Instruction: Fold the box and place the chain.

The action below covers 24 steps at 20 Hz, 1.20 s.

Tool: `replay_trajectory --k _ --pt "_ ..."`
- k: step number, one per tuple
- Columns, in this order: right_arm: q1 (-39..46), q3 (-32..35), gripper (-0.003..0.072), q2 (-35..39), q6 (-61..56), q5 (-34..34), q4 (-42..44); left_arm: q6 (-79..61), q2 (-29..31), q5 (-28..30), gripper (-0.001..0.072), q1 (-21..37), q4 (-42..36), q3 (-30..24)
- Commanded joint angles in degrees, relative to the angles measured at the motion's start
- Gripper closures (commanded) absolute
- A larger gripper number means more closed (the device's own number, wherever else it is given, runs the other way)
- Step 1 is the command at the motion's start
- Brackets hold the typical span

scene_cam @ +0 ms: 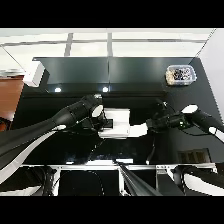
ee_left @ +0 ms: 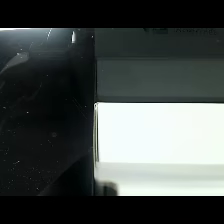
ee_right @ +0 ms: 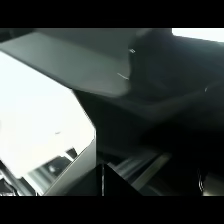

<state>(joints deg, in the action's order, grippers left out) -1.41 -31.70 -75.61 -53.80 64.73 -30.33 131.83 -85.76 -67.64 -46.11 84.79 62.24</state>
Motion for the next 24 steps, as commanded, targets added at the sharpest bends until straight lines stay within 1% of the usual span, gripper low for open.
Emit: replay_trajectory --k 1,2,3,4,5,7,8,9,10,17,24 --pt "-2.6 -4.2 0.0671 -0.8 3.5 3.9 0.2 0.0 0.0 0.1 0.0683 0.0 0.0 0.0" --pt "-2.6 -5.7 0.067 -0.8 3.5 5.6 -0.9 0.0 0.0 0.1 0.0683 0.0 0.0 0.0" --pt "-2.6 -6.6 0.0609 -0.8 3.4 6.8 -0.8 0.0 0.0 0.1 0.0683 0.0 0.0 0.0" --pt "-2.8 -7.1 0.0287 -0.8 2.8 7.3 -0.3 0.0 0.0 0.1 0.0683 0.0 0.0 0.0" --pt "-2.8 -7.1 0.0085 -0.8 2.8 7.7 0.7 0.0 0.0 0.1 0.0684 0.0 0.0 0.0" --pt "-3.5 -7.1 0.0093 -0.8 2.7 7.6 1.9 0.0 0.0 0.1 0.0683 0.0 0.0 0.0" --pt "-4.1 -7.1 0.0135 -0.8 2.7 7.3 2.7 0.0 0.0 0.1 0.0683 0.0 0.0 0.0" --pt "-4.9 -7.1 0.0245 -0.8 2.7 7.1 3.5 0.0 0.0 0.1 0.0683 0.0 0.0 0.0" --pt "-5.8 -7.1 0.0263 -0.8 2.7 6.7 4.4 0.0 0.0 0.1 0.0683 0.0 0.0 0.0" --pt "-10.8 -7.1 0.0263 -0.8 0.7 1.9 4.8 0.0 0.0 0.1 0.0683 0.0 0.0 0.0" --pt "-11.0 -7.1 0.0263 -0.8 0.2 0.6 2.6 0.0 0.0 0.1 0.0683 0.0 0.0 0.0"
